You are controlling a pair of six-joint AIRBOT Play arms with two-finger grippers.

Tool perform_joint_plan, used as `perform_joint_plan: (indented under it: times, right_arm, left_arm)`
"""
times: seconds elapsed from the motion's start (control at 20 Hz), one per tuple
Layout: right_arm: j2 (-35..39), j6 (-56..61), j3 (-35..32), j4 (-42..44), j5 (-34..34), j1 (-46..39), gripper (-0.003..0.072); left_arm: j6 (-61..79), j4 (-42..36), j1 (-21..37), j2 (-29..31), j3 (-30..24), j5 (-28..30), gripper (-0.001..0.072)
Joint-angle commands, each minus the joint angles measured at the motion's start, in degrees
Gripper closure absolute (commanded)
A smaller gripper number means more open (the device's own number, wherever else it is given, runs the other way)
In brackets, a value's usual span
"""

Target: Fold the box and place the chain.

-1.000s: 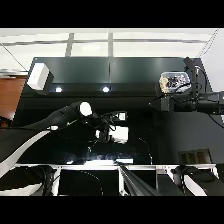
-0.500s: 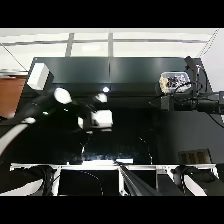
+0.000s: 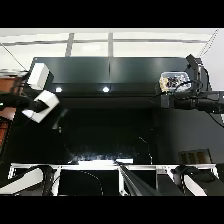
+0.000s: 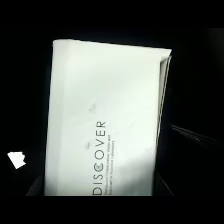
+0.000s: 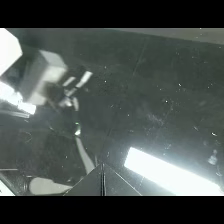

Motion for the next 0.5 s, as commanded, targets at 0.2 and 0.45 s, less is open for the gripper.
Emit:
perform_joint_plan:
  times: [0.2, 0.45]
  right_arm:
    - [0.04, 0.33, 0.07, 0.20, -0.98, -0.02, 0.0671]
    - [0.04, 1.73, 0.07, 0.35, -1.01, -0.02, 0.0671]
  left_arm:
    - [-1.20, -0.13, 7.72, -6.82, 4.42, 20.52, 0.0400]
    - [-1.22, -4.33, 5.05, -16.85, 12.02, 19.26, 0.0327]
